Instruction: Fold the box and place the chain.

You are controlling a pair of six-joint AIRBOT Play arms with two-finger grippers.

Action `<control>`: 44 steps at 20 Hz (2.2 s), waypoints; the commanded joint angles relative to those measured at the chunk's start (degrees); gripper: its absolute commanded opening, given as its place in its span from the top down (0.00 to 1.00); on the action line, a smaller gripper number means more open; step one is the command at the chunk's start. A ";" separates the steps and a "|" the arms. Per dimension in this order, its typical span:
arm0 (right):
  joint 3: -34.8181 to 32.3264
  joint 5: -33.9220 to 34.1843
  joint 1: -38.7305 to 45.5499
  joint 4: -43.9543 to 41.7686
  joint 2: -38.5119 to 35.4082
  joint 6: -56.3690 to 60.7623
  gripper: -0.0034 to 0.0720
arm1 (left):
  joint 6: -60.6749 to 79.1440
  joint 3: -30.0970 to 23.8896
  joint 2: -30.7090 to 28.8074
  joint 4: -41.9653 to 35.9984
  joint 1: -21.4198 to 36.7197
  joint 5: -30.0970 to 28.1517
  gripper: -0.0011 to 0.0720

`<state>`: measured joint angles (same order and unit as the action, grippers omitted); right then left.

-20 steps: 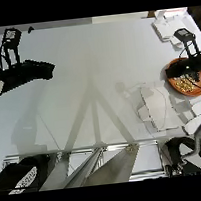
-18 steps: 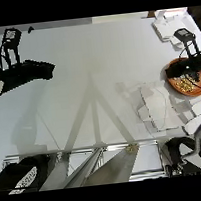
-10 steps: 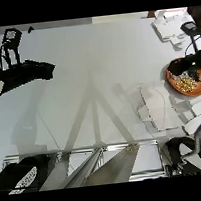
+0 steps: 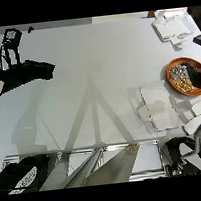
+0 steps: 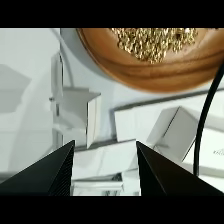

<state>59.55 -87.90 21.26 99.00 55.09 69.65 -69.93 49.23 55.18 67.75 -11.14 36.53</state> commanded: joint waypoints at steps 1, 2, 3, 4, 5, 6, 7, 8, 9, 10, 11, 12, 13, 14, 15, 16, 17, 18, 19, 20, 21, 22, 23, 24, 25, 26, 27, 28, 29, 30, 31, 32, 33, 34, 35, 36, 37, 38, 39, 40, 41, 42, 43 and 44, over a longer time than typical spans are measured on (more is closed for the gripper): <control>-1.88 -3.87 1.60 -0.59 0.66 -1.49 0.40 | 0.02 0.00 0.00 0.00 -0.02 -0.02 0.44; -2.97 -4.22 1.60 -0.92 1.07 -2.16 0.40 | 0.02 0.00 0.00 0.02 -0.02 -0.02 0.44; -3.91 -4.31 1.62 -0.92 1.55 -2.43 0.40 | 0.02 0.00 0.00 0.00 -0.02 0.00 0.44; -4.68 -4.28 1.62 -0.83 2.12 -2.47 0.40 | 0.02 0.00 0.00 0.02 -0.02 -0.02 0.44; -5.25 -4.20 1.62 -0.68 2.54 -2.54 0.40 | 0.02 0.00 0.00 0.02 -0.02 -0.02 0.44; -5.73 -4.02 1.60 -0.72 2.95 -2.67 0.40 | 0.02 0.00 0.00 0.02 -0.02 -0.02 0.44; -6.16 -4.07 1.60 -0.74 3.34 -2.67 0.40 | 0.02 0.00 0.00 0.00 -0.02 -0.02 0.44; -6.78 -4.15 1.60 -0.70 3.85 -2.67 0.40 | 0.02 0.00 0.00 0.00 -0.02 -0.02 0.44; -7.58 -4.28 1.60 -0.24 4.42 -2.67 0.40 | 0.02 0.00 0.00 0.02 -0.02 -0.02 0.44; -8.31 -4.48 1.60 0.15 5.03 -2.67 0.40 | 0.02 0.00 0.00 0.00 -0.02 -0.02 0.44; -8.83 -4.48 1.60 0.35 5.70 -2.67 0.40 | 0.02 0.00 0.00 0.00 -0.02 -0.02 0.44; -9.09 -4.37 1.60 0.59 6.58 -2.67 0.40 | 0.02 0.00 0.00 0.00 -0.02 -0.02 0.44; -9.11 -4.39 1.60 0.90 7.54 -2.64 0.40 | 0.02 0.00 0.00 0.00 -0.02 -0.02 0.44; -9.14 -4.11 1.60 1.51 8.44 -2.62 0.40 | 0.02 0.00 0.00 0.02 -0.02 -0.02 0.44; -9.18 -3.32 1.60 2.16 9.03 -2.64 0.41 | 0.02 0.00 0.00 0.02 -0.02 -0.02 0.44; -9.20 -2.14 1.60 2.64 9.64 -2.64 0.41 | 0.02 0.00 0.00 0.02 -0.02 -0.02 0.44; -9.20 -1.46 1.60 2.78 10.34 -2.64 0.41 | 0.02 0.00 0.00 0.02 -0.02 -0.02 0.44; -9.20 -1.25 1.60 2.78 11.28 -2.64 0.42 | 0.02 0.00 0.00 0.00 -0.02 -0.02 0.44; -9.20 -1.22 1.62 2.78 12.39 -2.62 0.42 | 0.02 0.00 0.00 0.02 -0.02 0.00 0.44; -9.20 -1.16 1.60 2.73 13.84 -2.58 0.42 | 0.02 0.00 0.00 0.00 -0.02 -0.02 0.44; -9.20 -0.72 1.60 2.71 15.13 -2.34 0.42 | 0.02 0.00 0.00 0.02 -0.02 -0.02 0.44; -9.20 -0.31 1.60 2.73 16.24 -2.32 0.43 | 0.02 0.00 0.00 0.00 -0.02 -0.02 0.44; -9.20 0.37 1.60 2.78 17.33 -2.12 0.43 | 0.02 0.00 0.00 0.00 -0.02 -0.02 0.44; -9.20 1.14 1.60 2.78 18.32 -1.95 0.43 | 0.02 0.00 0.00 0.00 -0.02 -0.02 0.44; -9.20 2.45 1.60 2.78 19.17 -1.38 0.44 | 0.02 0.00 0.00 0.00 -0.02 -0.02 0.44; -9.20 4.02 1.60 2.73 19.56 -0.81 0.50 | 0.02 0.00 0.00 0.02 -0.02 -0.02 0.44; -9.20 5.49 1.60 2.73 19.80 -0.63 0.52 | 0.02 0.00 0.00 0.02 -0.02 -0.02 0.44; -9.20 5.97 1.60 2.80 19.93 -0.66 0.56 | 0.02 0.00 0.00 0.02 -0.02 -0.02 0.44; -9.20 5.90 1.60 3.06 20.09 -0.66 0.61 | 0.02 0.00 0.00 0.02 -0.02 -0.02 0.44; -9.20 5.70 1.60 3.56 20.20 -0.66 0.63 | 0.02 0.00 0.00 0.00 -0.02 -0.02 0.44; -9.20 5.09 1.60 4.33 20.39 -0.66 0.63 | 0.02 0.00 0.00 0.02 -0.02 -0.02 0.44; -9.20 4.07 1.60 4.94 20.65 -0.66 0.63 | 0.02 0.00 0.00 0.02 -0.02 -0.02 0.44; -9.20 2.97 1.60 5.40 21.03 -0.68 0.63 | 0.02 0.00 0.00 0.00 -0.02 -0.02 0.44; -9.20 2.29 1.60 5.73 21.35 -0.66 0.63 | 0.02 0.00 0.00 0.02 -0.02 -0.02 0.44; -9.20 1.75 1.60 5.73 21.64 -0.63 0.64 | 0.02 0.00 0.00 0.02 -0.02 -0.02 0.44; -9.20 1.66 1.60 5.70 22.01 -0.66 0.75 | 0.02 0.00 0.00 0.00 -0.02 -0.02 0.44; -9.20 1.88 1.60 5.68 22.27 -0.66 0.92 | 0.02 0.00 0.00 0.02 -0.02 -0.02 0.44; -9.20 2.05 1.60 5.62 22.58 -0.66 0.94 | 0.02 0.00 0.00 0.02 -0.02 -0.02 0.44; -9.20 1.97 1.60 5.57 22.88 -0.63 0.94 | 0.02 0.00 0.00 0.00 -0.02 -0.02 0.44; -9.20 1.73 1.57 5.49 22.99 -0.61 0.94 | 0.02 0.00 0.00 0.02 -0.02 -0.02 0.44; -9.20 1.20 1.38 5.42 22.99 -0.59 0.94 | 0.02 0.00 0.00 0.00 -0.02 -0.02 0.44; -9.20 0.17 0.83 5.51 22.99 -0.63 0.94 | 0.02 0.00 0.00 0.00 -0.02 -0.02 0.44; -9.20 -0.46 -0.02 5.51 22.95 -0.63 0.94 | 0.02 0.00 0.00 0.00 -0.02 -0.02 0.44; -9.18 -0.83 -1.40 5.46 22.73 -0.63 0.94 | 0.02 0.00 0.00 0.00 -0.02 -0.02 0.44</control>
<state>50.39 -87.07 21.63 104.49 77.82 69.01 -69.91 49.23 55.18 67.75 -11.14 36.51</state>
